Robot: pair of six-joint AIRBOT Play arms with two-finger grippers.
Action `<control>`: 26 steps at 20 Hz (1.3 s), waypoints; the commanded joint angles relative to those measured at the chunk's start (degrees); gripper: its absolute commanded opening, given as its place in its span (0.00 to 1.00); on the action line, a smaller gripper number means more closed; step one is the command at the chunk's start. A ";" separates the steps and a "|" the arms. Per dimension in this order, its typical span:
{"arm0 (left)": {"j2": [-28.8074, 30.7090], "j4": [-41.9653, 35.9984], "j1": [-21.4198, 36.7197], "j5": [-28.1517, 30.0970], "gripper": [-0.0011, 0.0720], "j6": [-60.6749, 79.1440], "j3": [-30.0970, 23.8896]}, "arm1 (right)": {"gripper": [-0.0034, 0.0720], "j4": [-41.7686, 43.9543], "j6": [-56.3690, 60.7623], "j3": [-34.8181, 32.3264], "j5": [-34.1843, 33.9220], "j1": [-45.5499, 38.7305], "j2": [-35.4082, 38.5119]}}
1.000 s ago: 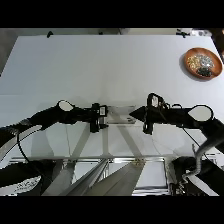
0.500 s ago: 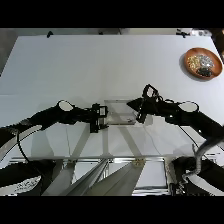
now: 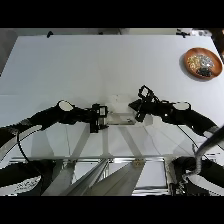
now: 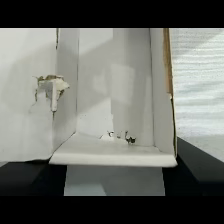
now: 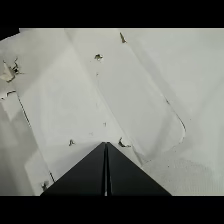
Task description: Fold the box and place the chain.
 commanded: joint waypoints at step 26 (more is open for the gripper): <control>0.04 -0.02 -0.04 0.00 0.55 0.02 0.00 | 0.05 -51.58 85.99 0.04 37.27 -25.40 34.45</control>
